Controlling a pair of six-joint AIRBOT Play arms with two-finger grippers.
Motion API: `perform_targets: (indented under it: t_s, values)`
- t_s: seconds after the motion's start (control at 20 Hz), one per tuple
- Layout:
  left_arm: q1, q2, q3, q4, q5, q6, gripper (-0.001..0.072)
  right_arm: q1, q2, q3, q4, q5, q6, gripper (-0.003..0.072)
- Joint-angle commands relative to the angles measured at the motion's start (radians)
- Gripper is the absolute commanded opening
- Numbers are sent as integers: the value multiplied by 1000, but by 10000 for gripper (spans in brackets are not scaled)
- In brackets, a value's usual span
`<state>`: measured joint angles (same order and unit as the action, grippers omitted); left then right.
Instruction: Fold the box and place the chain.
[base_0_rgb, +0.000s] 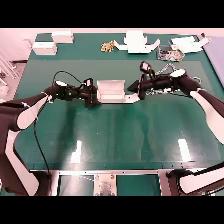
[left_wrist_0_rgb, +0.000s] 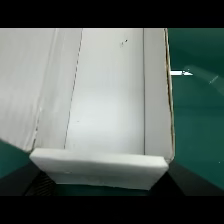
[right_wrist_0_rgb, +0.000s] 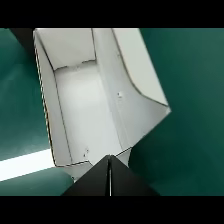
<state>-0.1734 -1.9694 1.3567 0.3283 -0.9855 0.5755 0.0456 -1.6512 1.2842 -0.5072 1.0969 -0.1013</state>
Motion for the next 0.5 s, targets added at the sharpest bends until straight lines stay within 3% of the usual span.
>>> perform_targets:
  t_s: [0.0,0.2,0.45]
  values:
    - [0,0,0,1,1,1,625,-63,83,0,-3,3,264,2]
    - [0,0,0,1,1,2,625,-220,87,-25,-59,-6,722,2]
    - [0,0,0,1,1,1,625,-303,65,-157,-104,-27,906,1]
